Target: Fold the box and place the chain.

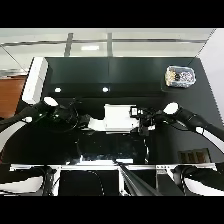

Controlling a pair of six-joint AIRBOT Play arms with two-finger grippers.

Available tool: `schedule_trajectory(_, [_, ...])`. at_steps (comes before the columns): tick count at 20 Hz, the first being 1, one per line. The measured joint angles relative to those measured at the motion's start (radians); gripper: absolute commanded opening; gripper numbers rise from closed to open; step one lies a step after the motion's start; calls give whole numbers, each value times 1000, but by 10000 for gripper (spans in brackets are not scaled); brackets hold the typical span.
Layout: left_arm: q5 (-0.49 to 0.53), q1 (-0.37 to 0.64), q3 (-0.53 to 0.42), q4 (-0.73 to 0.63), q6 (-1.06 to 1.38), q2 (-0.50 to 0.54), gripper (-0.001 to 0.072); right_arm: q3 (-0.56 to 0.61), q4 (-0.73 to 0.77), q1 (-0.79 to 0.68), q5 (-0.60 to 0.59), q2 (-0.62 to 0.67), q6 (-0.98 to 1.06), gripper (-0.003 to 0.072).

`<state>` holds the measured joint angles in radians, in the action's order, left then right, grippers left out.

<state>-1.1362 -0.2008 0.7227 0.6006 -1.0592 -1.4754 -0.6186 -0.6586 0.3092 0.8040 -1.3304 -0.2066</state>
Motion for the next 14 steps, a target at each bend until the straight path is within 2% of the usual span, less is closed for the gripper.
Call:
schedule_trajectory(2, [-22, -11, 30, -14, 27, -3, 576, 0, 0, 0, 0, 0, 0, 136])
schedule_trajectory(3, [-33, -14, 45, -19, 36, -5, 647, 0, 0, 0, 0, 0, 0, 136])
schedule_trajectory(8, [-109, -41, 109, -48, 58, -7, 645, 0, 0, 0, 0, 0, 0, 136])
schedule_trajectory(14, [-83, -116, 164, -24, 13, -7, 624, 0, 0, 0, 0, 0, 0, 136])
